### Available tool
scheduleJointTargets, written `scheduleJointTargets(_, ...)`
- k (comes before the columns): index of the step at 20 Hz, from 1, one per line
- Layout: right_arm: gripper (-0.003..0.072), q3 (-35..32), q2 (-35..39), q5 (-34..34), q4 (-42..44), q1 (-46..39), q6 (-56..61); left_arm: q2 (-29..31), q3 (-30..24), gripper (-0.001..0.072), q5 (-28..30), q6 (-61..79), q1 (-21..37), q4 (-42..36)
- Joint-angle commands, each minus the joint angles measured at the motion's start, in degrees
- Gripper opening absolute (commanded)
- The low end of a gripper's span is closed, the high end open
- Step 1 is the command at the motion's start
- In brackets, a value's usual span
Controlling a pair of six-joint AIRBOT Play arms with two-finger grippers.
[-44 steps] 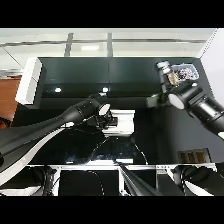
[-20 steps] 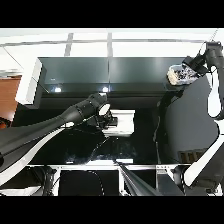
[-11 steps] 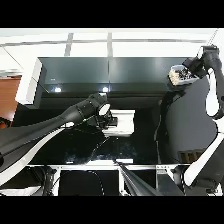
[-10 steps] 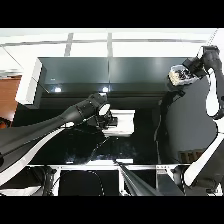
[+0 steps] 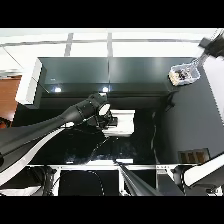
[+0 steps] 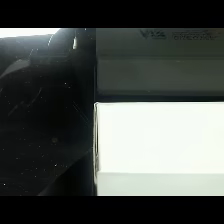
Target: Fold the box and place the chain.
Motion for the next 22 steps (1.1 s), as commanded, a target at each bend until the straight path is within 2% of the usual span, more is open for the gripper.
scheduleJointTargets(1,0.0018,-0.09,11.45,3.28,2.08,1.33,-10.88,-0.02,0.02,0.0026,0.11,0.0,0.0,0.02)
scheduleJointTargets(7,0.0018,-9.73,33.88,4.26,17.44,1.86,-17.57,-0.02,0.02,0.0026,0.07,0.0,0.0,0.02)
scheduleJointTargets(12,0.0018,-10.36,46.71,2.89,26.4,5.2,-21.75,-0.02,0.02,0.0026,0.04,0.0,0.0,0.02)
scheduleJointTargets(15,0.0017,-10.36,50.93,5.27,29.59,7.61,-24.28,-0.02,0.02,0.0026,0.02,0.0,0.0,0.02)
scheduleJointTargets(20,0.0019,-10.45,51.91,17.77,41.77,9.75,-29.94,-0.02,0.02,0.0026,-0.02,0.0,-0.02,0.02)
scheduleJointTargets(22,0.0018,-10.73,51.91,20.74,43.12,11.37,-30.62,-0.02,0.02,0.0027,-0.04,0.0,0.0,0.02)
